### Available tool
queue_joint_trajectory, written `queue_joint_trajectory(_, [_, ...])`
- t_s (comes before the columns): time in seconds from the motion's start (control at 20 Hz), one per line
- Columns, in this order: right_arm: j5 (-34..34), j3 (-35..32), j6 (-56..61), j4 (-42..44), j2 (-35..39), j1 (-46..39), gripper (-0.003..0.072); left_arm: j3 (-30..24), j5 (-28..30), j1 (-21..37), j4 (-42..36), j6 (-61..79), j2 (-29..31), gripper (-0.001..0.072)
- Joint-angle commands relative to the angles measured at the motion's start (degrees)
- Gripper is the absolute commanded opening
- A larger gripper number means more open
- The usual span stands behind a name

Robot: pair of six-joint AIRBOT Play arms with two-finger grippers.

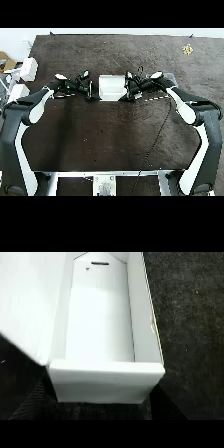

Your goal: Fold the box and place the chain.

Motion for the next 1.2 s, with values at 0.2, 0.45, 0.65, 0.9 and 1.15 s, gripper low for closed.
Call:
queue_joint_trajectory(0.2, [0.0,0.0,0.0,0.0,0.0,0.0,0.0387,0.1,2.3,-1.9,-0.6,1.6,-1.2,0.0689])
queue_joint_trajectory(0.45, [0.0,0.0,0.0,0.0,0.0,0.0,0.0386,0.1,3.6,-2.3,-0.7,1.6,-1.2,0.0688])
queue_joint_trajectory(0.65, [0.0,0.0,0.0,0.0,0.0,0.0,0.0387,0.1,3.5,-2.4,-1.5,2.7,-1.3,0.0688])
queue_joint_trajectory(0.9, [0.0,0.0,0.0,0.0,0.0,0.0,0.0387,0.1,3.1,-2.4,-3.1,2.7,-1.3,0.0688])
queue_joint_trajectory(1.15, [0.0,0.0,0.0,0.0,0.0,0.0,0.0387,0.1,3.1,-2.4,-2.8,2.6,-1.3,0.0668])
